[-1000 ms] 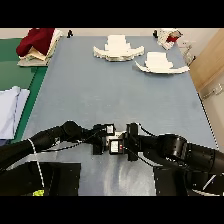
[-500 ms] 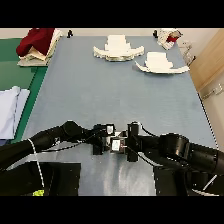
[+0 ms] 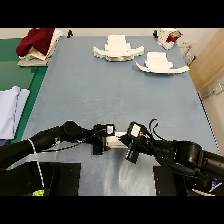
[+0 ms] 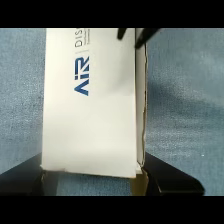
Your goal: Fold the box.
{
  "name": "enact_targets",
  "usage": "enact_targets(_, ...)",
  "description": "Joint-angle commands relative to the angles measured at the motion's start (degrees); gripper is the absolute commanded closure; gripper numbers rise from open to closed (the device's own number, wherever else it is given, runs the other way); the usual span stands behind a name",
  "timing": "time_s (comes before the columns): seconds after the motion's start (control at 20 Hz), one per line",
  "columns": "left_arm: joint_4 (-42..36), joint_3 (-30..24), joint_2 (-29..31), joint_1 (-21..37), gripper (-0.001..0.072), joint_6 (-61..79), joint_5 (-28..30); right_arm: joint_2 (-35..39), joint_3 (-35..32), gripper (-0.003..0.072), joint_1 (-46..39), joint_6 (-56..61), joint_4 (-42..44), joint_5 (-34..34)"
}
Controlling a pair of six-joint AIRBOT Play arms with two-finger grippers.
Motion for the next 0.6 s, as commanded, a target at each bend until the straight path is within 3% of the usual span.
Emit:
enact_targets(0.0,0.0,0.0,0.0,0.0,0.0308,0.0,0.0,0.8,-7.4,0.0636,-0.2,15.5,0.8,13.9)
enact_targets(0.55,0.0,0.0,0.0,0.0,0.0308,0.0,0.0,-8.3,-9.3,0.0636,-1.2,17.8,1.7,15.7)
